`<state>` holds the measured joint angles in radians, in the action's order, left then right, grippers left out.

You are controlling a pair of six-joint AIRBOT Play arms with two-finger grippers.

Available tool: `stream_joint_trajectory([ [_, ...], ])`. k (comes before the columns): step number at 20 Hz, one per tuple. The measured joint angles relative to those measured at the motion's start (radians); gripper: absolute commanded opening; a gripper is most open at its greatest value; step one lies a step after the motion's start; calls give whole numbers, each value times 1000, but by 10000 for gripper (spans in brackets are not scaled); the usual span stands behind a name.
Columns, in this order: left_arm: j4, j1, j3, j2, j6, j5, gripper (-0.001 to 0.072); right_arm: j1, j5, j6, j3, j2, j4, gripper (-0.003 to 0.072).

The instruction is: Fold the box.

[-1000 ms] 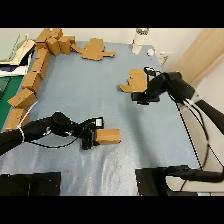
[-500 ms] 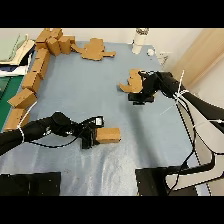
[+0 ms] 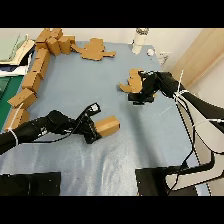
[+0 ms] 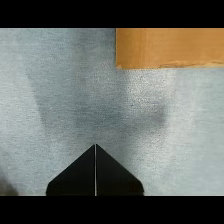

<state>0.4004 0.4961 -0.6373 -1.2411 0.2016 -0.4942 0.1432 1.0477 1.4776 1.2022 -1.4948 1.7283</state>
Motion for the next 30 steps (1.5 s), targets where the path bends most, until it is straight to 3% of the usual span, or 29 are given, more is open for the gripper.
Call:
stream_joint_trajectory([
  [3, 3, -29, -18, 9, 117, 130, 468, 0, 0, 0, 0, -1, 0, 4],
  [7, 13, -143, -107, -27, 210, 217, 468, 0, 0, 0, 0, -1, 0, 4],
  [18, 31, -558, -561, -410, 263, 269, 468, 0, 0, 0, 0, -1, 0, 4],
  [22, 32, -644, -692, -518, 266, 316, 468, 0, 0, 0, 0, -1, 0, 4],
  [27, 60, -676, -797, -603, 266, 345, 469, 0, 0, 0, 0, -1, 0, 4],
  [28, 69, -677, -808, -612, 266, 348, 516, 0, 0, 0, 0, -1, 0, 4],
  [29, 80, -679, -817, -618, 265, 349, 622, 0, 0, 0, 0, -1, 0, 4],
  [30, 92, -681, -822, -623, 262, 350, 662, 0, 0, 0, 0, -1, 0, 4],
])
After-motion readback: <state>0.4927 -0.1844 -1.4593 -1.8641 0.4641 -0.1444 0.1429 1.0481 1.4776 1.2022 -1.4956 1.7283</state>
